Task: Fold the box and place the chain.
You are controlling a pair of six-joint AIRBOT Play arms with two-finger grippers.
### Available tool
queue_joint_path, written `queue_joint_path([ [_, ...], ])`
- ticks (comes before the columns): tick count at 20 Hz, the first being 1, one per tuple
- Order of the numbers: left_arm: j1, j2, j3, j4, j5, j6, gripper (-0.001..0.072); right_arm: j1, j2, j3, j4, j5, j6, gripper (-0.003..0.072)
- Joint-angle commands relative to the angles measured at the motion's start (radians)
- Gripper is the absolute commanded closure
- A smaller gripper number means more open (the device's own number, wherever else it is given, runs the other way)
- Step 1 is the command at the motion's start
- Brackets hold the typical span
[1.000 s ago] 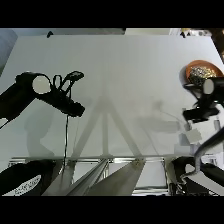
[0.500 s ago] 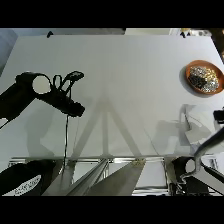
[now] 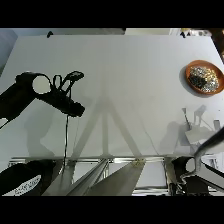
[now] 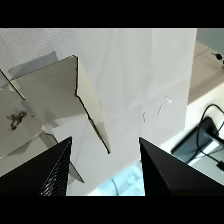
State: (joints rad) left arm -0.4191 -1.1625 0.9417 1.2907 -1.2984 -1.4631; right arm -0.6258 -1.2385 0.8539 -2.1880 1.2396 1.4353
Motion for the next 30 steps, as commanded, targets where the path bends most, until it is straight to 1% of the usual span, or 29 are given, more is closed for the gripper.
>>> queue_joint_path([
  [1,0.0,0.0,0.0,0.0,0.0,0.0,0.0574,-0.01,-0.072,0.0,0.0,-0.006,0.0,0.0272],
  [2,0.0,0.0,0.0,0.0,0.0,0.0,0.0574,-0.01,-0.093,0.0,0.0,-0.014,0.002,0.0321],
  [3,0.0,0.0,0.0,0.0,0.0,0.0,0.0574,-0.01,-0.109,0.0,0.0,-0.026,0.008,0.0428],
  [4,0.0,0.0,0.0,0.0,0.0,0.0,0.0574,-0.01,-0.116,0.0,0.005,-0.033,0.008,0.0485],
  [5,0.0,0.0,0.0,0.0,0.0,0.0,0.0574,-0.01,-0.119,0.0,0.016,-0.034,0.007,0.052],
  [6,0.0,0.0,0.0,0.0,0.0,0.0,0.0574,-0.009,-0.118,0.001,0.029,-0.029,0.007,0.0646],
  [7,0.0,0.0,0.0,0.0,0.0,0.0,0.0574,-0.001,-0.116,0.0,0.045,-0.016,0.005,0.0666],
  [10,0.0,0.0,0.0,0.0,0.0,0.0,0.0574,0.09,-0.076,0.001,0.093,0.037,-0.004,0.0667],
  [11,0.0,0.0,0.0,0.0,0.0,0.0,0.0574,0.143,-0.043,0.0,0.152,0.044,-0.006,0.0667],
  [12,0.0,0.0,0.0,0.0,0.0,0.0,0.0574,0.194,-0.008,0.0,0.245,0.044,-0.03,0.0667],
  [15,0.0,0.0,0.0,0.0,0.0,0.0,0.0574,0.345,0.113,-0.01,0.615,0.029,-0.095,0.0668],
  [17,0.0,0.0,0.0,0.0,0.0,0.0,0.0574,0.414,0.199,-0.061,0.823,-0.013,-0.122,0.0668],
  [19,0.0,0.0,0.0,0.0,0.0,0.0,0.0574,0.47,0.296,-0.152,0.961,-0.07,-0.14,0.0668],
  [22,0.0,0.0,0.0,0.0,0.0,0.0,0.0574,0.561,0.476,-0.311,1.033,-0.187,-0.122,0.0668],
  [24,0.0,0.0,0.0,0.0,0.0,0.0,0.0574,0.609,0.579,-0.383,1.038,-0.225,-0.086,0.0667],
  [27,0.0,0.0,0.0,-0.003,0.003,0.0,0.0574,0.66,0.686,-0.445,1.036,-0.2,-0.074,0.0667],
  [29,0.0,0.0,0.0,0.001,0.034,-0.003,0.0576,0.673,0.714,-0.46,1.035,-0.173,-0.074,0.0666],
  [30,0.0,0.0,0.0,0.019,0.033,-0.003,0.0576,0.673,0.717,-0.46,1.034,-0.163,-0.074,0.0666],
])
